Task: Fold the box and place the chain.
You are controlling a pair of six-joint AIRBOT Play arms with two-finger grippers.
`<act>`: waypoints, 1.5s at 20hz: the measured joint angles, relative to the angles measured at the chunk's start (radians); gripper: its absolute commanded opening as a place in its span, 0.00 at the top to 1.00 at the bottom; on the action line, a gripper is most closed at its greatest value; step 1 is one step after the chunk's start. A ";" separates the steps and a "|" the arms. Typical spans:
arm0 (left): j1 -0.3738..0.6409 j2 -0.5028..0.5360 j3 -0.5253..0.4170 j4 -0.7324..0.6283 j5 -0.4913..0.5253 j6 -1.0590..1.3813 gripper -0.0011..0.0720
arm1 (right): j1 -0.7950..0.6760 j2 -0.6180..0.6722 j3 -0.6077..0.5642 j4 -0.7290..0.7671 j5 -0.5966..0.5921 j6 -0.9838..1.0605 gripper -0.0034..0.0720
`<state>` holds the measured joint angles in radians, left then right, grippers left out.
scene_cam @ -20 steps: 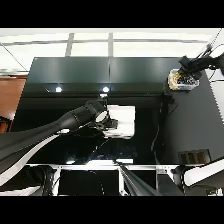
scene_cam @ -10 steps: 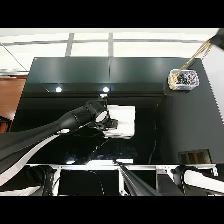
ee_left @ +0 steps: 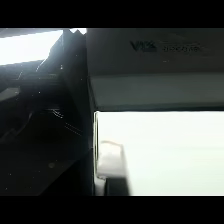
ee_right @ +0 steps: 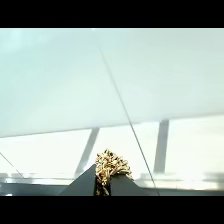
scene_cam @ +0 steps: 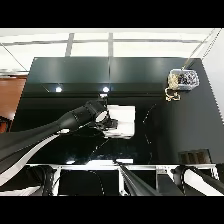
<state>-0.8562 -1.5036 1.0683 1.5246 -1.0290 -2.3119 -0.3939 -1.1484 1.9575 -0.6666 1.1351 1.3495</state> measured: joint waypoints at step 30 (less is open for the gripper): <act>0.000 0.000 0.000 0.007 0.026 0.007 0.94 | 0.595 0.156 -1.196 0.230 0.138 -0.293 0.93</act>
<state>-0.8558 -1.5036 1.0683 1.5318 -1.0031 -2.3051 0.2016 -0.9920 0.7620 -0.4362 1.2736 1.0561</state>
